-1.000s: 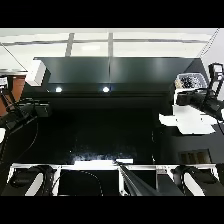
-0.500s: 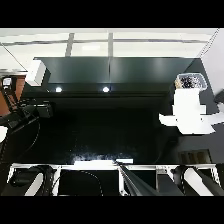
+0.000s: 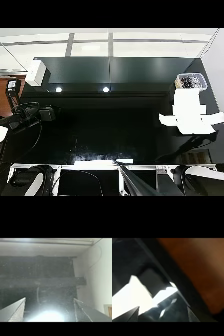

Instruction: Fold the box and place the chain.

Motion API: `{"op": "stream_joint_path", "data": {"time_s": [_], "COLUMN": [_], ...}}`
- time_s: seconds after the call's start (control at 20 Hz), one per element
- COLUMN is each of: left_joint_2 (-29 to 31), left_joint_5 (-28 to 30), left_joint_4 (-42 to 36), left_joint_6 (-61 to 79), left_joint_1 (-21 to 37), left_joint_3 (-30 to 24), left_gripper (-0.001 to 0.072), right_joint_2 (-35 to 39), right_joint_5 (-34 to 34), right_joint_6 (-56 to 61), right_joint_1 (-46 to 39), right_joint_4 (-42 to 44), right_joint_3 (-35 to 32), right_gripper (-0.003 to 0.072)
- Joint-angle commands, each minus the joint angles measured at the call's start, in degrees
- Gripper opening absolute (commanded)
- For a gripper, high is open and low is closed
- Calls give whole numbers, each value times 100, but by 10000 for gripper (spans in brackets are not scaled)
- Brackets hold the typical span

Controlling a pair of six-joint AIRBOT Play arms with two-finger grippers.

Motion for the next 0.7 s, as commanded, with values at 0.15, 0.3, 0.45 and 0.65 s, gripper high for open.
{"op": "stream_joint_path", "data": {"time_s": [0.15, 0.3, 0.45, 0.65], "left_joint_2": [-4, -2, -2, -2], "left_joint_5": [-42, -55, -72, -70], "left_joint_4": [-68, -76, -155, -160], "left_joint_6": [2, 0, 2, 2], "left_joint_1": [-2, -2, -2, -2], "left_joint_3": [0, 0, 0, 0], "left_gripper": [706, 706, 706, 706], "right_joint_2": [-929, -1067, -1117, -1104], "right_joint_5": [846, 879, 977, 1248], "right_joint_6": [-1978, -2044, -1969, -1574], "right_joint_1": [105, 197, 280, 275], "right_joint_4": [1025, 1029, 1014, 695], "right_joint_3": [643, 643, 643, 643], "right_gripper": [595, 563, 475, 157]}}
